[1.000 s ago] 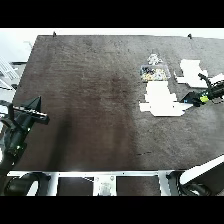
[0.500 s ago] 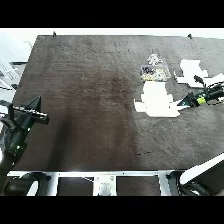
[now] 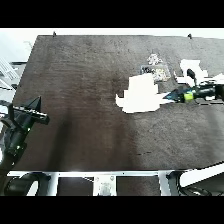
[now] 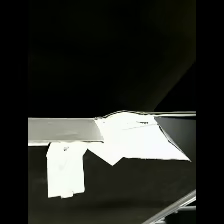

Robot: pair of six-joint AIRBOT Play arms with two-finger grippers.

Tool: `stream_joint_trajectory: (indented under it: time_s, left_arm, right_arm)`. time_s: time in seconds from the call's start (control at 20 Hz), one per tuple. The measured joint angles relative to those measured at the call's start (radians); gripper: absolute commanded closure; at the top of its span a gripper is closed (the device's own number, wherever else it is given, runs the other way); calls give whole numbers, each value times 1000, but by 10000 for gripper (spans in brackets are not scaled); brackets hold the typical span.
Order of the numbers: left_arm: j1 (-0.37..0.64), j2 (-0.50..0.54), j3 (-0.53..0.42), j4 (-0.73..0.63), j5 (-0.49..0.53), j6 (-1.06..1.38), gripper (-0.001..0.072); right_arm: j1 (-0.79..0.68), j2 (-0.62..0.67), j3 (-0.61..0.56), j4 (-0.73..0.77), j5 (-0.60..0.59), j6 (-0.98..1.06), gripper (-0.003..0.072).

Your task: Fold the box and place the chain.

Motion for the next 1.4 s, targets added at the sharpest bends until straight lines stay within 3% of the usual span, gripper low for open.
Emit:
stream_joint_trajectory:
  time_s: [0.2, 0.35, 0.7, 0.9, 0.95, 1.0, 1.05, 1.2, 1.3, 1.4]
  left_arm:
    - [0, 0, 0, 0, 0, 0, 687]
    - [0, 0, 0, 0, 0, 0, 687]
    - [0, 0, 0, 0, 11, 0, 687]
    - [0, 0, 0, 0, 4, 0, 685]
    - [0, 0, 0, 0, -6, 0, 542]
    - [0, 0, 0, 0, -18, 0, 181]
    - [0, 0, 0, 0, -32, 0, 108]
    - [0, -2, 1, 0, -55, -12, 108]
    - [0, -24, 14, 0, -56, -43, 185]
    - [0, -84, 49, -1, -51, -77, 184]
  right_arm:
    - [182, 22, -48, 74, -166, 43, 683]
    - [302, -5, -18, 94, -261, 68, 683]
    - [407, -135, 126, 101, -329, 120, 683]
    - [421, -174, 183, 30, -338, 150, 683]
    - [422, -179, 191, 17, -338, 155, 683]
    - [423, -182, 196, 6, -338, 157, 682]
    - [424, -185, 200, -3, -340, 160, 682]
    - [427, -189, 205, -16, -341, 163, 682]
    - [428, -190, 207, -19, -341, 163, 682]
    - [428, -190, 208, -22, -341, 163, 682]
